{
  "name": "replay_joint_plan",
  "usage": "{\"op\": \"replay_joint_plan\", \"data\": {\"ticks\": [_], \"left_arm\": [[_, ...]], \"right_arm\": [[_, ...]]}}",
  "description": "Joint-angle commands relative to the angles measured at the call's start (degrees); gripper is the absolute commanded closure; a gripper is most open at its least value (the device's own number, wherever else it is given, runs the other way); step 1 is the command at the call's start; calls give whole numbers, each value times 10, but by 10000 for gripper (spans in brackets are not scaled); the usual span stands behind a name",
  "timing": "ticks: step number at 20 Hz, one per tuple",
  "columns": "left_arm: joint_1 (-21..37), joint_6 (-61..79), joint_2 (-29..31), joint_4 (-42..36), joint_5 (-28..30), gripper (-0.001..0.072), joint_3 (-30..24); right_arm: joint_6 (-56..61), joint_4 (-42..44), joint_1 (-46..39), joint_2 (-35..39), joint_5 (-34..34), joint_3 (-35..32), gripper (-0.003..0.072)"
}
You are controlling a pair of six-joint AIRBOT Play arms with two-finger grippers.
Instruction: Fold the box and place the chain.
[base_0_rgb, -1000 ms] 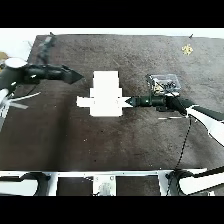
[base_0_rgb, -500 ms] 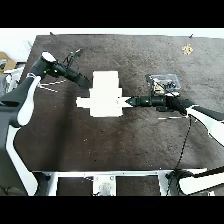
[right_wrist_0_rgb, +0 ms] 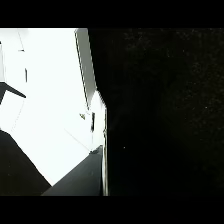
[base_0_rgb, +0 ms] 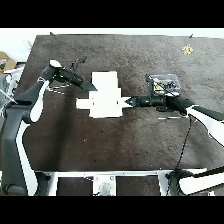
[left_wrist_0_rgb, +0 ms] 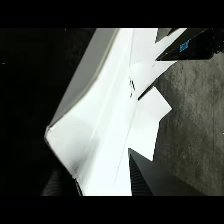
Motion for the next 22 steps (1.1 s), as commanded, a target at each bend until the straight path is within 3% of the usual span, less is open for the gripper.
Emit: {"op": "replay_joint_plan", "data": {"ticks": [1, 9, 10, 12, 14, 18, 19, 22], "left_arm": [[-2, 1, -7, -3, -7, 294, 2], [-3, 7, -25, -16, -7, 298, 2], [-3, 7, -25, -17, -5, 374, 2], [-3, 7, -25, -19, -4, 378, 2], [-3, 5, -25, -19, -5, 468, 2], [-3, 5, -25, -20, -17, 557, 2], [-2, 12, -25, -20, -24, 679, 2], [-3, 42, -25, -25, -43, 698, 2]], "right_arm": [[0, 0, 0, 0, 1, 1, 683], [0, 0, 0, 0, 1, 1, 683], [0, 0, 0, 0, 1, 1, 683], [0, 0, 0, 0, 0, 1, 683], [0, 0, 0, 0, 0, 1, 683], [0, 0, 0, 0, 0, 1, 682], [0, 0, 0, 0, 0, 1, 683], [0, 0, 0, 0, 0, 1, 682]]}}
